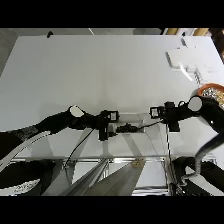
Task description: Fold the box and place the chain.
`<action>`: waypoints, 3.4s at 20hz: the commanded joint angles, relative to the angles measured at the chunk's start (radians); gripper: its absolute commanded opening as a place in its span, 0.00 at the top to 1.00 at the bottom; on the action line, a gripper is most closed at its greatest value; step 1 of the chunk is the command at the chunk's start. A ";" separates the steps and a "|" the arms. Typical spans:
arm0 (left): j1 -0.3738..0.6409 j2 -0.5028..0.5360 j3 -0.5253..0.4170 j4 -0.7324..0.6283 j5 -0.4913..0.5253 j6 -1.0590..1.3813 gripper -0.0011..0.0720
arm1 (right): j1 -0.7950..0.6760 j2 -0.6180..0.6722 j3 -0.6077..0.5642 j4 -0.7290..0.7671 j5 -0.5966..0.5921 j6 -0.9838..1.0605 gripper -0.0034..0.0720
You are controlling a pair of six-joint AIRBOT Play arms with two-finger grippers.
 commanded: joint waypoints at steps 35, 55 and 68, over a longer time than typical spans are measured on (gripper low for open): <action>0.000 0.001 -0.001 0.000 0.000 0.000 0.51 | 0.542 0.174 -0.002 0.564 -0.267 0.021 0.94; 0.000 0.001 0.000 0.000 0.000 0.000 0.51 | 0.010 0.243 -0.122 0.093 -0.068 -0.021 0.79; 0.000 0.001 0.000 0.000 0.000 0.000 0.51 | 0.010 0.025 -0.124 0.100 -0.184 -0.096 0.72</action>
